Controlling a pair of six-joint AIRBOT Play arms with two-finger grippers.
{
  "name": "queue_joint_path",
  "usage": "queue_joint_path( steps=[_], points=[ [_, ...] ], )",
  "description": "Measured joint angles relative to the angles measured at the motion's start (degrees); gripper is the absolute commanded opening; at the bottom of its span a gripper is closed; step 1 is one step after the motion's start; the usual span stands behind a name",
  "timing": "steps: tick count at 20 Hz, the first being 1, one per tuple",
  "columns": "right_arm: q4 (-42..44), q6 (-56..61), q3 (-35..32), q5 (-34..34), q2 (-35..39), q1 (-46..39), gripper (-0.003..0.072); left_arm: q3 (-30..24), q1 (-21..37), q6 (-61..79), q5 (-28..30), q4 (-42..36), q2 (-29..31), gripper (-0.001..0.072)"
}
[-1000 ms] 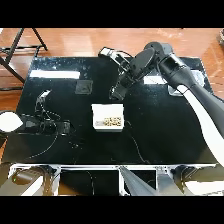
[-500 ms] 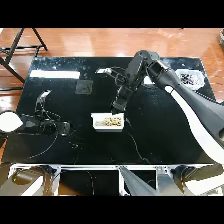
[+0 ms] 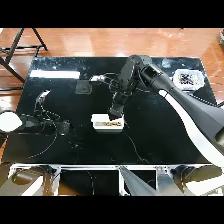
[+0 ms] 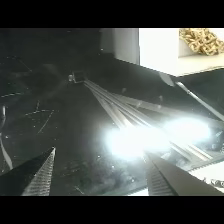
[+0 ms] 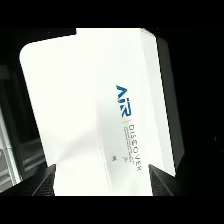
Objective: Fold the box and place the chain.
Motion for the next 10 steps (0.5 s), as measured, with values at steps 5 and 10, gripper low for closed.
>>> queue_joint_path(
  steps=[5,10],
  points=[
    [-1.4,-0.8,-2.2,1.9,2.6,0.6,0.0705,0.0,6.0,0.1,-0.7,0.1,0.0,0.0643],
    [-4.2,-2.3,-9.6,7.2,7.1,0.7,0.0706,0.0,10.5,1.2,-1.6,0.1,0.0,0.0643]
  ],
)
